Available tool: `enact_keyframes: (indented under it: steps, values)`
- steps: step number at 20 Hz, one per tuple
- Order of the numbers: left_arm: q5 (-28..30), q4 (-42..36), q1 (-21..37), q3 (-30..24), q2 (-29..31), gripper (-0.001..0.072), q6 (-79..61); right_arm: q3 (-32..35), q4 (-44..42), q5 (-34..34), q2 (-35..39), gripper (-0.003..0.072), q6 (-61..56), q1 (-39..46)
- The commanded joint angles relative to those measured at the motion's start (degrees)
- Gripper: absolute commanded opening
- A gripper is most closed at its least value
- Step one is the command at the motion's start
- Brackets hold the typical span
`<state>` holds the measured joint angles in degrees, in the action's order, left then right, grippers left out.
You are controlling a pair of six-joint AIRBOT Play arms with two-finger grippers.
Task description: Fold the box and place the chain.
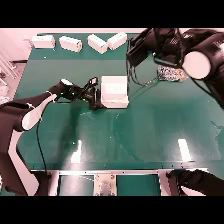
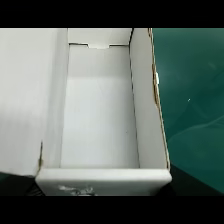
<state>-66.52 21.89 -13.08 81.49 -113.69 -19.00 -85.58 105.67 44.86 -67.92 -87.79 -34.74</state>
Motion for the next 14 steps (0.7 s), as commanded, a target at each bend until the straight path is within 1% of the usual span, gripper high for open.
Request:
enact_keyframes:
  steps: [1,6,14]
  values:
    - [0.0,0.0,0.02,0.04,0.0,0.0469,0.0,4.09,-0.68,-2.29,-0.28,0.0011,-3.76,-0.07]
    - [0.02,0.0,0.02,0.04,0.0,0.0469,0.0,8.41,-0.96,-5.99,-0.31,0.0011,-6.8,-0.07]
    - [0.0,0.0,0.02,0.04,0.0,0.0468,0.0,14.4,-8.33,-9.64,-0.31,0.0011,-6.78,-0.04]
